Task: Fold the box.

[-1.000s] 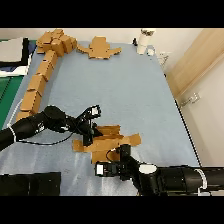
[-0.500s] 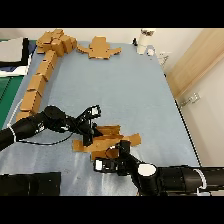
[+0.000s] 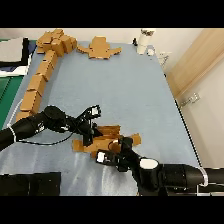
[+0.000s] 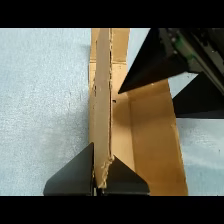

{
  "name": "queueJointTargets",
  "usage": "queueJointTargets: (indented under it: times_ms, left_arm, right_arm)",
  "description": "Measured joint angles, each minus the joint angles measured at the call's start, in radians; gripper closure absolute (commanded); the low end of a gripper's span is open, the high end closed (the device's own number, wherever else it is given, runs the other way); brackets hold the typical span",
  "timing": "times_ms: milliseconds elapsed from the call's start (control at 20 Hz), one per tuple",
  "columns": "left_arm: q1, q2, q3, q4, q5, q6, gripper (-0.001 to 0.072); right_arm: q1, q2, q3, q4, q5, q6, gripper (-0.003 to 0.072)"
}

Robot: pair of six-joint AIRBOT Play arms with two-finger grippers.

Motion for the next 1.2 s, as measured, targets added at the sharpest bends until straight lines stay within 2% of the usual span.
queueJointTargets:
  times_ms: [350, 700, 950, 1200]
  left_arm:
    - [0.0, 0.0, 0.0, 0.0, 0.0, 0.0, 0.0697]
    - [0.0, 0.0, 0.0, 0.0, 0.0, 0.0, 0.0696]
    - [0.0, 0.0, 0.0, 0.0, 0.0, 0.0, 0.0696]
    - [0.0, 0.0, 0.0, 0.0, 0.0, 0.0, 0.0697]
  right_arm:
    - [-0.256, 0.189, -0.041, 0.307, 0.114, -0.48, -0.0034]
    - [-0.547, 0.232, -0.047, 0.669, 0.195, -0.991, -0.0034]
    - [-0.724, 0.177, -0.036, 0.973, 0.187, -1.365, -0.0034]
    - [-0.861, 0.008, 0.053, 1.178, 0.075, -1.631, -0.0034]
